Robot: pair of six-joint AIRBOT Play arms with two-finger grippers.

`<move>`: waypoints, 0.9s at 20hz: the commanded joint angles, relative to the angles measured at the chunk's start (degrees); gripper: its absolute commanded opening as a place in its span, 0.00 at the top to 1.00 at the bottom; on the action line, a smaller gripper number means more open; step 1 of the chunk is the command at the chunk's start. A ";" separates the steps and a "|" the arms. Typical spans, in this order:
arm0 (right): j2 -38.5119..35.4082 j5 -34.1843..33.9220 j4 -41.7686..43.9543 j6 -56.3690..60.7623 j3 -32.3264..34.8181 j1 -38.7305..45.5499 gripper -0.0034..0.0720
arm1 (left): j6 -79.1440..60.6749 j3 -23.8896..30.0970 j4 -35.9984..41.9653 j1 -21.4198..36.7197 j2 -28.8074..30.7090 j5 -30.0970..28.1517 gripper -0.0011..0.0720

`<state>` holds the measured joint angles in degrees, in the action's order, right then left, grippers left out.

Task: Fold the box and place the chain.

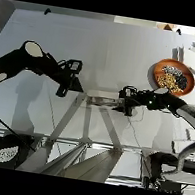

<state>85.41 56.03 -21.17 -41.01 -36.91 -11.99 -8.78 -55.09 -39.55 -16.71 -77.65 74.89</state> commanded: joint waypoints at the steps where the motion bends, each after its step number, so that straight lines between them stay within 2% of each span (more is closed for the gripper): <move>1: 0.02 0.00 0.00 0.02 0.00 0.02 0.24 | 0.31 0.44 5.07 -3.48 -0.76 0.22 0.97; 4: 0.02 0.00 0.00 0.02 0.00 0.02 0.24 | 0.79 0.44 6.99 -4.46 -1.86 -3.74 0.98; 8: 0.02 0.00 0.00 0.02 0.00 0.04 0.24 | 5.57 0.44 6.95 -4.13 -1.99 -12.57 0.98; 12: 0.02 0.00 0.00 0.02 0.00 0.02 0.24 | 10.36 0.44 5.99 -3.93 -2.14 -17.53 0.98; 15: 0.02 0.00 0.00 0.02 0.00 0.02 0.24 | 15.47 0.63 6.08 -3.93 -3.82 -24.06 0.98; 18: 0.02 0.00 0.00 0.02 0.00 0.04 0.24 | 16.76 0.68 6.10 -4.02 -7.26 -25.05 0.98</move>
<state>85.41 56.01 -21.17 -40.99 -36.91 -11.99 5.10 -54.46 -33.32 -20.69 -82.54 53.12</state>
